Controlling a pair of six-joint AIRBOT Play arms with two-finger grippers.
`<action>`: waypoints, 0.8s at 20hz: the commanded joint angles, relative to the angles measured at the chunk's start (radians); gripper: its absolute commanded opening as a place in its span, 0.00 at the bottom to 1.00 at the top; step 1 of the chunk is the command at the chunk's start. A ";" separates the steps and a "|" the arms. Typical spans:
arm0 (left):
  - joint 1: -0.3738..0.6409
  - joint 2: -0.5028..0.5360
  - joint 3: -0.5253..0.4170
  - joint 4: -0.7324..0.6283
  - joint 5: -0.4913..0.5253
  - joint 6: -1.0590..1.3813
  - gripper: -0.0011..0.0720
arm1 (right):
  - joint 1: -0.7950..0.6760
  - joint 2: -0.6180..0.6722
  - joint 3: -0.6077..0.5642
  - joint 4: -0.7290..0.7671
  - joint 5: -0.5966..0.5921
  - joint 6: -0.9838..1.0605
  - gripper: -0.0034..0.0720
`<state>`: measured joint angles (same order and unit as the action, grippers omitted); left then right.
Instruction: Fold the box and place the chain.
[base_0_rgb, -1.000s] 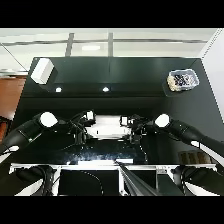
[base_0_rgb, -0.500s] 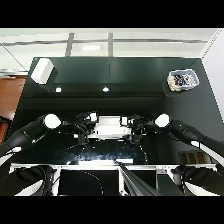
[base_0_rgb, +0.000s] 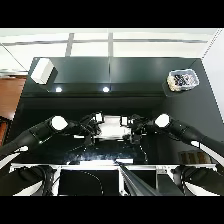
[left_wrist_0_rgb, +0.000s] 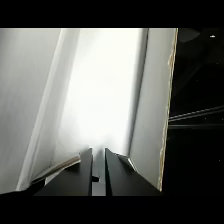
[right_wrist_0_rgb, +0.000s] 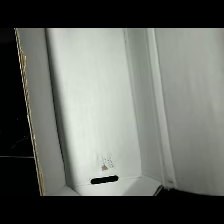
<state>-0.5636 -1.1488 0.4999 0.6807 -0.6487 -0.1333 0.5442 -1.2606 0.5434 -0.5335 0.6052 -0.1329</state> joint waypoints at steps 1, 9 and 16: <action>-0.009 -0.005 0.001 -0.010 0.023 0.000 0.17 | 0.001 0.000 0.000 0.002 0.000 0.001 0.66; -0.003 0.014 0.003 0.029 0.023 -0.009 0.05 | 0.001 0.000 0.000 0.002 0.000 0.001 0.66; 0.385 0.274 0.004 0.308 -0.215 -0.747 0.05 | 0.001 0.000 0.000 0.002 0.000 0.001 0.66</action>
